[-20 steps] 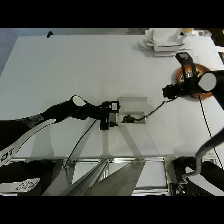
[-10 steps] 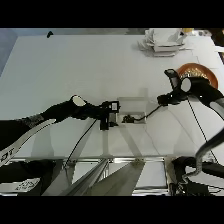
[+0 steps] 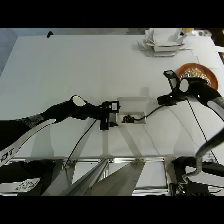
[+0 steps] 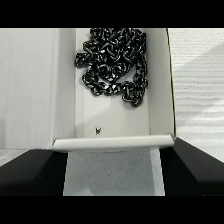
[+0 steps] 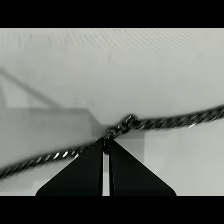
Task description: Fold the box and place the chain.
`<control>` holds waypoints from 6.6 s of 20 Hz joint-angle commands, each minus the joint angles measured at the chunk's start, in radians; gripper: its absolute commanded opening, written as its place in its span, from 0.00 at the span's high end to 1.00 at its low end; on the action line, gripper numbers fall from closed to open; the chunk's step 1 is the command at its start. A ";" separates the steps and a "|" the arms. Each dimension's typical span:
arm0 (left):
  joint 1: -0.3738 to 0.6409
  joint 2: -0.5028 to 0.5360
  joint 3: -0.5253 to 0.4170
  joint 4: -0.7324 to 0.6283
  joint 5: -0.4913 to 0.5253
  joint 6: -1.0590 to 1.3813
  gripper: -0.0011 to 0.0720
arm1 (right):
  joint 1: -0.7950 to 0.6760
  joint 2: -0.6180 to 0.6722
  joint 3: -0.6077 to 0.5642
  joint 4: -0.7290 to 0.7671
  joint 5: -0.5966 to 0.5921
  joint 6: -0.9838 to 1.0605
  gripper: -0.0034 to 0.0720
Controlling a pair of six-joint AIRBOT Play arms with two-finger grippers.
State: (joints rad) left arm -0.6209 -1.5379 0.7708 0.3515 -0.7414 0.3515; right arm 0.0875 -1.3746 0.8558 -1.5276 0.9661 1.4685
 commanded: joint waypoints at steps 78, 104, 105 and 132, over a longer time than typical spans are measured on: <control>0.000 0.000 0.000 0.000 -0.001 0.000 0.71 | 0.002 -0.072 0.169 0.018 0.102 0.014 0.93; 0.000 0.000 0.000 0.000 -0.003 0.000 0.71 | 0.406 0.529 0.122 0.490 0.158 -0.132 0.93; 0.000 0.000 0.000 0.000 -0.003 0.000 0.71 | 0.410 0.515 0.122 0.489 0.146 -0.132 0.93; 0.000 0.000 0.000 0.000 -0.003 0.000 0.71 | -0.114 0.006 0.229 0.092 0.146 -0.013 0.50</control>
State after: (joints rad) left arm -0.6209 -1.5379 0.7712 0.3515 -0.7448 0.3515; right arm 0.0097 -1.2842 1.0958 -1.3945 1.0824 1.4197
